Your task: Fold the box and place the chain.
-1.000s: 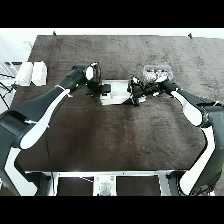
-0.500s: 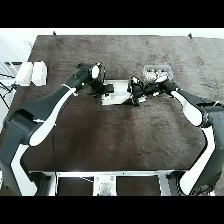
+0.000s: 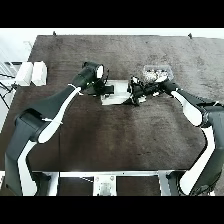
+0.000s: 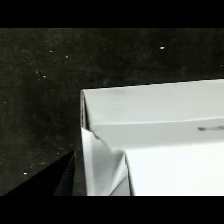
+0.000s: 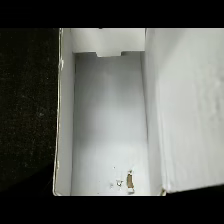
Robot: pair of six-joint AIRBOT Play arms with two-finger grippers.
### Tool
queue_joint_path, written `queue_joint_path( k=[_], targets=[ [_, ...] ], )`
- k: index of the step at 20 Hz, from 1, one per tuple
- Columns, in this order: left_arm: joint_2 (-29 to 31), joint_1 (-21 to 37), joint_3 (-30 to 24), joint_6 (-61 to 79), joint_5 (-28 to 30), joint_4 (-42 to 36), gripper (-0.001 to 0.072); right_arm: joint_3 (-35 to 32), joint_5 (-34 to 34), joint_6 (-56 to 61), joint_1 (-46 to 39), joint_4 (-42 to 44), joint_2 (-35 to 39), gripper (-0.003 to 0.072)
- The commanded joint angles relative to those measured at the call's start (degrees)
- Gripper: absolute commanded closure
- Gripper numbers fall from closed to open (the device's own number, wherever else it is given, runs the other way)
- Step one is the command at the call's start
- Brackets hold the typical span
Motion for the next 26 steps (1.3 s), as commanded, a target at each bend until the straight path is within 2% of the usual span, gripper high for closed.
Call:
queue_joint_path(
  k=[1, 6, 10, 16, 26],
  targets=[
    [-0.5, 0.0, 1.8, -1.1, -0.7, 2.8, 0.0331, 0.0, 0.0, 0.0, 0.1, 0.0, 0.0, 0.0268],
    [-0.7, 0.0, 2.7, -2.0, -0.2, 3.0, 0.0331, 0.0, 0.0, 0.0, 0.1, 0.0, 0.0, 0.0268],
    [-3.4, 0.0, 5.6, -2.3, -3.7, 2.8, 0.0331, 0.0, 0.0, 0.0, 0.1, 0.0, 0.0, 0.0268],
    [-3.8, 0.0, 5.7, -3.0, -5.8, 5.8, 0.0331, 0.0, 0.0, 0.0, 0.1, 0.0, 0.0, 0.0268],
    [-4.1, -0.9, 5.6, -3.0, -2.5, 6.0, 0.0332, 0.0, 0.0, 0.0, 0.1, 0.0, 0.0, 0.0268]
  ],
)
